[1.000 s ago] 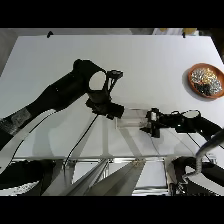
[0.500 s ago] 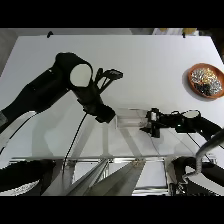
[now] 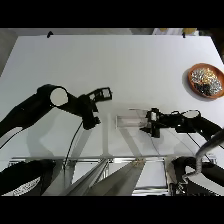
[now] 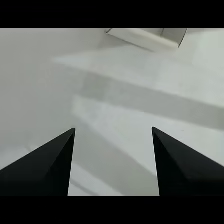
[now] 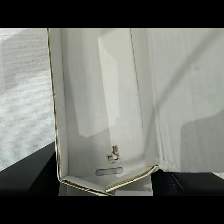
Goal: Fold the box and place the chain.
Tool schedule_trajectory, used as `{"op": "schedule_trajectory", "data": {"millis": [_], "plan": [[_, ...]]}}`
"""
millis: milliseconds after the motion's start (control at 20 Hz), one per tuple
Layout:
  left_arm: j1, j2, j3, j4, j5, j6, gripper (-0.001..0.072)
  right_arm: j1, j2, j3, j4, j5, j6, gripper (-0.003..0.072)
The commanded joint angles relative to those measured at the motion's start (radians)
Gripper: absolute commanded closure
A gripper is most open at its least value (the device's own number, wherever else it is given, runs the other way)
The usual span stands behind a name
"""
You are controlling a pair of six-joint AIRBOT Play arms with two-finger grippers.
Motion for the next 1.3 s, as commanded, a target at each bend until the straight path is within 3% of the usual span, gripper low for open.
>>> {"op": "schedule_trajectory", "data": {"millis": [0, 150, 200, 250, 350, 1250], "plan": [[0.023, -0.079, -0.093, -0.203, 0.124, 0.598, 0.018, 0.0, 0.001, 0.0, 0.0, 0.0, 0.0, 0.033], [0.021, -0.193, -0.092, -0.42, 0.214, 0.767, 0.0176, 0.0, 0.001, 0.0, 0.0, 0.0, 0.0, 0.033], [0.021, -0.225, -0.092, -0.468, 0.251, 0.775, 0.0133, 0.0, 0.001, 0.0, 0.0, 0.0, 0.0, 0.033], [0.02, -0.245, -0.092, -0.495, 0.289, 0.775, 0.001, 0.0, 0.001, 0.0, 0.0, 0.0, 0.0, 0.033], [0.015, -0.259, -0.092, -0.51, 0.325, 0.775, 0.0009, 0.0, 0.001, 0.0, 0.0, 0.0, 0.0, 0.033], [-0.054, -0.273, -0.092, -0.585, 0.276, 0.775, 0.0005, 0.0, 0.001, 0.0, 0.0, 0.0, 0.0, 0.033]]}}
